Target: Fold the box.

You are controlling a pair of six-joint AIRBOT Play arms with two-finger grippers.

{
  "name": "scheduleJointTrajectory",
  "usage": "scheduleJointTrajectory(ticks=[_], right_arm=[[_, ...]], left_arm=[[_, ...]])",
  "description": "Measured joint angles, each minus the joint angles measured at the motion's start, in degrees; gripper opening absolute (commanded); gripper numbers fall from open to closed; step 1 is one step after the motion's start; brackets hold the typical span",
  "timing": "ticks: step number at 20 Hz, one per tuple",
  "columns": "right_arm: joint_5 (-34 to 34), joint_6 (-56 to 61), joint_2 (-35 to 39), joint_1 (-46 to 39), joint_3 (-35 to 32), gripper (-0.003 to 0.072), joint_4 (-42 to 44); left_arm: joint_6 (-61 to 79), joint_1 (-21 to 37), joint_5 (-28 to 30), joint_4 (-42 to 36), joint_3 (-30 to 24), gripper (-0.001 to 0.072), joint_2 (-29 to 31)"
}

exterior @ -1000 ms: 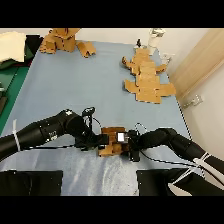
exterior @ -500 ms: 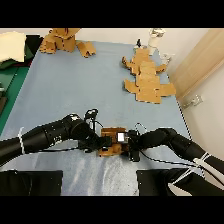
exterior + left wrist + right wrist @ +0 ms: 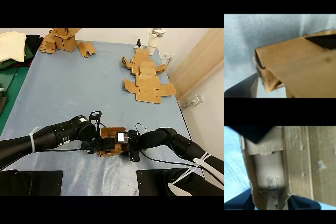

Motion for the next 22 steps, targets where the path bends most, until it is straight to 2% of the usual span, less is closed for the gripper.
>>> scheduleJointTrajectory(ticks=[9, 14, 15, 17, 22], right_arm=[[0.0, 0.0, 0.0, 0.0, 0.0, 0.044, 0.0], [0.0, 0.0, 0.0, 0.0, 0.0, 0.044, 0.0], [0.0, 0.0, 0.0, 0.0, 0.0, 0.044, 0.0], [0.0, 0.0, 0.0, 0.0, 0.0, 0.044, 0.0], [-0.1, 0.1, 0.0, 0.0, 0.0, 0.044, 0.0]], left_arm=[[-4.8, -2.5, -6.0, 8.0, 7.4, 0.0499, -6.8], [-8.3, -4.4, -11.6, 11.9, 12.5, 0.0485, -11.7], [-9.6, -4.8, -13.0, 13.2, 13.4, 0.0355, -12.3], [-12.2, -5.6, -15.5, 15.5, 14.7, 0.001, -13.2], [-14.8, -6.3, -16.9, 17.4, 15.8, 0.0013, -14.0]])
